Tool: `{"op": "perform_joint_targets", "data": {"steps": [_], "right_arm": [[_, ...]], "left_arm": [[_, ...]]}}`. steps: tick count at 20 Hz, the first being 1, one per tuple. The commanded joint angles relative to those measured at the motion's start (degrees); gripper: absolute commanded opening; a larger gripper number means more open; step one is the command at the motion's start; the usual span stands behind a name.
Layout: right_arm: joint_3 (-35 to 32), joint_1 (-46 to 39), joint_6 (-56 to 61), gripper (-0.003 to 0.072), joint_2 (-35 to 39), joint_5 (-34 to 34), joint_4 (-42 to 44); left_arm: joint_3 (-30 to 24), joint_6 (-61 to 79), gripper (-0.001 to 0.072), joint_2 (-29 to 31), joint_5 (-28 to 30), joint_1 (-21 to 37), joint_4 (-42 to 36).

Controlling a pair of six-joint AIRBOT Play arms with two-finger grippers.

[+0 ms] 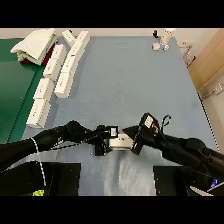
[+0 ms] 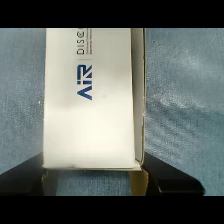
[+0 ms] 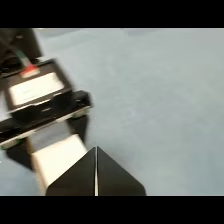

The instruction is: Fold the box.

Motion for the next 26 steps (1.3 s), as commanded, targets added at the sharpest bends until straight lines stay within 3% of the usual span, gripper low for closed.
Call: {"op": "perform_joint_targets", "data": {"steps": [1,7,12,17,26], "right_arm": [[8.2,-10.5,1.4,0.0019,-3.5,-11.3,-11.6],[31.1,-29.6,9.6,0.0018,-20.8,-30.8,-14.7],[44.6,-36.9,18.1,0.0018,-37.3,-46.3,-18.3],[50.6,-37.4,27.4,0.0019,-46.5,-54.9,-26.3],[50.7,-37.4,27.5,0.0019,-47.1,-55.2,-26.2]], "left_arm": [[0.0,0.0,0.0456,0.0,0.0,0.0,0.0],[0.0,0.0,0.0456,0.0,0.0,0.0,0.0],[0.0,0.0,0.0456,0.0,0.0,0.0,0.0],[0.0,0.0,0.0456,0.0,0.0,0.0,0.0],[0.1,-1.6,0.0456,0.1,-0.2,0.0,-0.1]]}}
